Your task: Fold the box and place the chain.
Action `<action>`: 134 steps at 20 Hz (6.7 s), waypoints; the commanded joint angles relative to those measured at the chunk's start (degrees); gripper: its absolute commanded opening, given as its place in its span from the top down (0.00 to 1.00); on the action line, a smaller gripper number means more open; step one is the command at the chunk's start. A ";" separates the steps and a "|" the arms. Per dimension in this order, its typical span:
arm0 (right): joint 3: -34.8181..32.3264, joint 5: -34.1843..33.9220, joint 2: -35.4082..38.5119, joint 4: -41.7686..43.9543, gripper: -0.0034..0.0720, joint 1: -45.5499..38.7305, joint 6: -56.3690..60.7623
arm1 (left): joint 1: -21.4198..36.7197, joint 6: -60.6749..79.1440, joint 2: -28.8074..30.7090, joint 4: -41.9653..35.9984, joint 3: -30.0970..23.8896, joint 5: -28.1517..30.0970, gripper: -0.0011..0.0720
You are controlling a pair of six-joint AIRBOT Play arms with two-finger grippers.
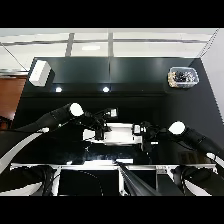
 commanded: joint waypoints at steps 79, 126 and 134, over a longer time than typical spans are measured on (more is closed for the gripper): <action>0.11 -2.12 -0.42 -0.79 0.39 2.36 0.35 | -5.42 -19.02 28.72 16.09 -19.69 11.58 0.02; 0.11 -1.95 -0.42 -0.83 0.39 2.34 0.37 | 19.82 -63.45 32.83 22.62 -17.18 -8.85 0.94; 0.11 -1.95 -0.42 -0.83 0.39 2.36 0.37 | 40.02 -73.33 29.42 4.33 -24.22 -19.47 0.94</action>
